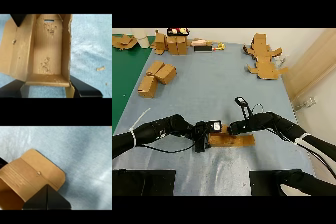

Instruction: Fold the box.

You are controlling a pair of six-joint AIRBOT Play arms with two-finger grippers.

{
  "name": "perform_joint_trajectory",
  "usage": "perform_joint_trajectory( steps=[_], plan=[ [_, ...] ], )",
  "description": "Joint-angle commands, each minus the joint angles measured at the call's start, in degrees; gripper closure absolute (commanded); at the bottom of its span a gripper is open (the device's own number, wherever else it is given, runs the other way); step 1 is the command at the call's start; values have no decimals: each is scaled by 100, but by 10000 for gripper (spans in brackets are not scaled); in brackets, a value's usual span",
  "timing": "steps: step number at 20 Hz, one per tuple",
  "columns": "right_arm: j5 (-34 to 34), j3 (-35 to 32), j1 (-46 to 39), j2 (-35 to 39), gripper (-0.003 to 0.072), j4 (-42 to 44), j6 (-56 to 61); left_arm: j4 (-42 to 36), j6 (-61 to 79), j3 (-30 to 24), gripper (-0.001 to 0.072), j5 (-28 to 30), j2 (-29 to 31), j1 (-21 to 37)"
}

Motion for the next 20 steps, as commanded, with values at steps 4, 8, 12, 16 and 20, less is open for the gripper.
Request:
perform_joint_trajectory(
  steps=[4,8,12,16,20],
  plan=[
    [-59,369,-450,728,683,-1373,516,-2,2,7,166,4,2,2],
    [-1036,271,-492,1554,684,-2267,1226,-2,2,4,166,2,2,2],
    [-1622,-553,-267,2621,683,-2170,1362,-2,2,7,166,4,2,2],
    [-2275,-1379,575,3744,380,-1290,-201,-2,2,4,166,4,2,-2],
    [-1357,-1429,697,3696,179,-2376,-254,-2,2,4,166,0,2,-4]
  ],
)
